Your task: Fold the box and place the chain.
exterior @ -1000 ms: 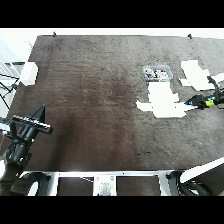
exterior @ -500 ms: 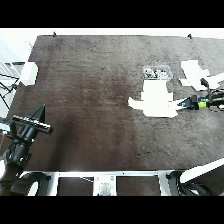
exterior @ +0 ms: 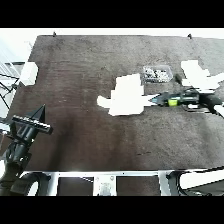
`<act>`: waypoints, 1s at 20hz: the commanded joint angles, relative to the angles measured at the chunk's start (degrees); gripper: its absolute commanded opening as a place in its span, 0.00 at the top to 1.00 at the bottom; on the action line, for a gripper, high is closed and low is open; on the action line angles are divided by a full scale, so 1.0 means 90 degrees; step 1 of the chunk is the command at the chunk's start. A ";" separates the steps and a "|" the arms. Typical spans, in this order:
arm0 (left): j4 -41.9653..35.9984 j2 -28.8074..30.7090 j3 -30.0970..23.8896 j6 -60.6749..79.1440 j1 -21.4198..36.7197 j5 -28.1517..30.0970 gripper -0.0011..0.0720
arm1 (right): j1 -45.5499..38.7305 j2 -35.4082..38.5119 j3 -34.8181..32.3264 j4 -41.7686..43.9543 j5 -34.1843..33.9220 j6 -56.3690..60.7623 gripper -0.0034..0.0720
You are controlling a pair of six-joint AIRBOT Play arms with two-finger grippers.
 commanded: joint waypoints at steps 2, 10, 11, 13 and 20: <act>0.0005 -0.0002 0.0002 0.0017 -0.0002 0.0010 0.96 | 0.1387 0.0187 -0.0243 0.0563 -0.1426 0.0007 0.94; 0.0002 -0.0002 0.0002 0.0012 -0.0002 -0.0015 0.96 | 0.1858 0.0765 -0.0782 0.0515 -0.2895 -0.0760 0.94; 0.0002 -0.0002 0.0002 0.0012 -0.0002 -0.0010 0.96 | 0.1902 0.0765 -0.0784 0.0525 -0.2963 -0.1027 0.94; 0.0002 -0.0002 0.0002 0.0012 -0.0002 -0.0017 0.96 | 0.2004 0.0763 -0.0787 0.0559 -0.3121 -0.1506 0.94; 0.0002 -0.0005 0.0002 0.0012 -0.0002 -0.0308 0.11 | 0.2016 0.0716 -0.0918 0.0833 -0.3621 -0.1836 0.94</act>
